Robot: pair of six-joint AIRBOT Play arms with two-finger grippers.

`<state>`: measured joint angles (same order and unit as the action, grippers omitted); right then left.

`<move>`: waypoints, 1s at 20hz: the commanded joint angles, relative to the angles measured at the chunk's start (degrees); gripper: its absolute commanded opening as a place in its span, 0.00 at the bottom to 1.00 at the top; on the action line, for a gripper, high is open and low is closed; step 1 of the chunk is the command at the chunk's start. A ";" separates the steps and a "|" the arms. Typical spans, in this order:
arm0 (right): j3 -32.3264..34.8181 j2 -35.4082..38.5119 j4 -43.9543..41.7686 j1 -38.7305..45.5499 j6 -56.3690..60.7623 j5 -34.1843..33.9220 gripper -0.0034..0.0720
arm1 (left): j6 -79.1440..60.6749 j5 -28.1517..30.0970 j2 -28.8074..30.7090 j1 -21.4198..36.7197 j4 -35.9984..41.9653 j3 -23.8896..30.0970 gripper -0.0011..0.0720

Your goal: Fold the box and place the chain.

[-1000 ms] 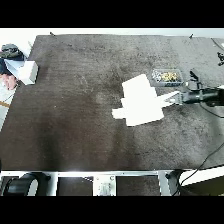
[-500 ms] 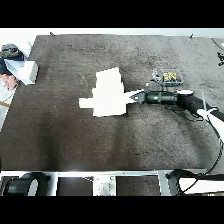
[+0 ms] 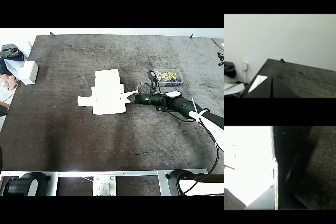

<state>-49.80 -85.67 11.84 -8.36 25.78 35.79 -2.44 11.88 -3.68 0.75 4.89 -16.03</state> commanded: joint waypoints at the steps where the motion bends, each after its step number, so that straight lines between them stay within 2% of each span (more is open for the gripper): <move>1: 0.02 0.02 0.37 -0.35 1.25 -2.05 0.05 | 1.07 -3.32 -0.02 0.00 0.07 -0.04 0.03; 5: 0.04 -0.02 -3.58 -2.03 1.64 -4.66 0.05 | 1.53 -6.99 -0.02 0.00 0.09 -0.04 0.03; 8: 0.04 -1.20 -3.54 -4.50 1.09 -7.10 0.05 | 1.33 -14.08 -0.31 0.00 0.04 -0.09 0.03; 10: 0.04 -1.62 -3.58 -4.85 0.83 -7.76 0.05 | -2.54 -21.86 -1.68 0.00 -0.17 -0.15 0.62; 12: -0.66 -1.57 -3.50 -4.85 0.76 -7.74 0.05 | -2.60 -27.17 -4.79 0.00 -0.17 -0.55 0.59; 15: -1.66 -1.60 -3.50 -4.90 -0.72 -7.61 0.05 | -2.69 -33.11 -14.12 0.00 -0.20 -2.75 0.59; 20: -1.64 -1.62 -3.15 -4.90 -1.79 -7.56 0.05 | -5.16 -44.02 -39.43 0.00 -0.35 -13.97 0.59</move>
<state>-51.31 -87.26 8.56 -13.19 24.56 28.25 -6.50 -24.18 -30.70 0.71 4.51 -24.53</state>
